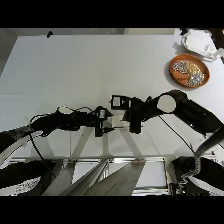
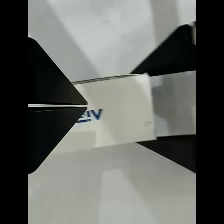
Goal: Fold the box and place the chain.
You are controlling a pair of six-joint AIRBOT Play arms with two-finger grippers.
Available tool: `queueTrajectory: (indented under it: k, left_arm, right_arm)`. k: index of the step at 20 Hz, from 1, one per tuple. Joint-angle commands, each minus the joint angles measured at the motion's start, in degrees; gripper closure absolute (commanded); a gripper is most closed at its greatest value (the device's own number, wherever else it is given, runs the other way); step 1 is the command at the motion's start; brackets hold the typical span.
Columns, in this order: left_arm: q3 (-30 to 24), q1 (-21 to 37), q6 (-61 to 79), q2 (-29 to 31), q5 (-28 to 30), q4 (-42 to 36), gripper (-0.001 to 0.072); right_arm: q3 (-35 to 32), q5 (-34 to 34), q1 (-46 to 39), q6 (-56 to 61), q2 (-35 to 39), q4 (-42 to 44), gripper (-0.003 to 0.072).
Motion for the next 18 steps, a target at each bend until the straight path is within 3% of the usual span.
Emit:
queueTrajectory:
  k: [1, 5, 8, 18]
  left_arm:
    - [0.0, 0.0, 0.0, 0.0, 0.0, 0.0, 0.0303]
    - [0.0, 0.0, 0.0, 0.0, 0.0, 0.0, 0.0303]
    - [0.0, 0.0, 0.0, 0.0, 0.0, 0.0, 0.0303]
    - [0.0, 0.0, 0.0, 0.0, 0.0, 0.0, 0.0303]
  right_arm:
    - [-4.0, 0.4, -7.1, -12.5, 0.0, 21.8, 0.0673]
    - [-12.9, 0.9, -12.8, -20.3, -0.2, 29.7, 0.0674]
    - [-17.1, -3.8, -12.9, -23.2, -0.3, 32.3, 0.0675]
    - [-18.3, -2.4, -12.9, -28.2, -8.2, 35.2, 0.0676]
